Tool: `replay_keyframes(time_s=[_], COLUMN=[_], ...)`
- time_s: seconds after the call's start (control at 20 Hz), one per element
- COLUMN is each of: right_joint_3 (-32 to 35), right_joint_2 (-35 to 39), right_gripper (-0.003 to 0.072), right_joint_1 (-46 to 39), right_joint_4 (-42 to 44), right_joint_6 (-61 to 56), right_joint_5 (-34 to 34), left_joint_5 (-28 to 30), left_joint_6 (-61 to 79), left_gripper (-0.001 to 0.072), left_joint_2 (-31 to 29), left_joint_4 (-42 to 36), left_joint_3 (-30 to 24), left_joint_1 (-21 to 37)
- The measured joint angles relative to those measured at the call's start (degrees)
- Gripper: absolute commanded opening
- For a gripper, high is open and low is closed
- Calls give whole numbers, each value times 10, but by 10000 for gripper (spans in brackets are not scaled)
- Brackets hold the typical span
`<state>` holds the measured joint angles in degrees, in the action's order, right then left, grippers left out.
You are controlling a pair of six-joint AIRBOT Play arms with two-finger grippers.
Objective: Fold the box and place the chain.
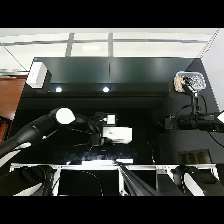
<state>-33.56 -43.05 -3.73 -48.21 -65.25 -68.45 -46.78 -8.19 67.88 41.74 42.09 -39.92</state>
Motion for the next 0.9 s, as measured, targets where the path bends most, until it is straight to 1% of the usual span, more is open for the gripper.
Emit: replay_keyframes(time_s=[0.15, 0.3, 0.65, 0.9], right_joint_3=[1, 3, 3, 3], right_joint_2=[1, 1, 1, 1], right_gripper=[10, 10, 9, 10], right_joint_1=[-1, -2, -2, -2], right_joint_4=[-1, -1, -1, -1], right_joint_6=[-3, -4, -6, -6], right_joint_5=[2, 4, 5, 5], left_joint_5=[10, 14, 16, 8], left_joint_6=[-39, -57, -68, -72], left_gripper=[714, 714, 714, 714], left_joint_2=[36, 54, 64, 65], left_joint_4=[0, -1, -2, 13], left_joint_3=[24, 34, 41, 53], left_joint_1=[-22, -30, -35, -33])
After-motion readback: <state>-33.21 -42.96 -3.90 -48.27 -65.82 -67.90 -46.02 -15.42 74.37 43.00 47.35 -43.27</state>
